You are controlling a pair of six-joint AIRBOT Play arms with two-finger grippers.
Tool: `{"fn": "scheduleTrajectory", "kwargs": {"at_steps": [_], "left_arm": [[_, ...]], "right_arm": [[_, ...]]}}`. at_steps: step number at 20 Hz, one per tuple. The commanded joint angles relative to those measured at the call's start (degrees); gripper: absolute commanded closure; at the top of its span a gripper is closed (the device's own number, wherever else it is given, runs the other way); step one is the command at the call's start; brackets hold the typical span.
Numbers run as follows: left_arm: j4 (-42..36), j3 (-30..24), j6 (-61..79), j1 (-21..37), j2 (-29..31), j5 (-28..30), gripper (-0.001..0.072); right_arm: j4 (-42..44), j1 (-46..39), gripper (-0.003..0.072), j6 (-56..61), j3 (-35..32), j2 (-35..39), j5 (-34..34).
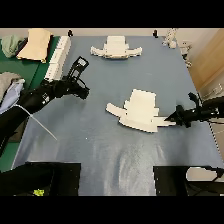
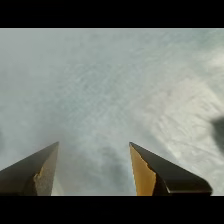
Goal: Fold the box.
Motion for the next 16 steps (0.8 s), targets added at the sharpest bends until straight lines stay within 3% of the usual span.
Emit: {"fn": "scheduleTrajectory", "kwargs": {"at_steps": [1,5,8,10,13,16], "left_arm": [[-3.78,0.04,-4.26,0.44,1.73,-9.09,0.0018],[-5.40,0.04,-12.79,3.93,4.48,-17.70,0.0018],[-13.22,-0.33,-7.74,6.97,6.56,-30.34,0.0018],[-20.79,-2.60,-2.86,8.26,8.50,-34.97,0.0018],[-27.19,-8.66,-0.42,8.59,12.81,-33.18,0.0018],[-27.28,-9.62,-0.46,8.55,13.88,-31.12,0.0019]], "right_arm": [[3.23,6.01,0.0681,-0.85,0.11,0.17,3.32],[3.34,15.78,0.0682,-0.68,-0.15,2.34,3.56],[3.28,23.39,0.0682,0.07,-0.74,5.40,4.33],[3.10,26.51,0.0682,0.92,-2.27,7.93,4.85],[2.64,29.09,0.0682,3.58,-6.29,13.07,7.72],[1.79,29.35,0.0682,5.40,-6.82,14.88,8.44]]}}
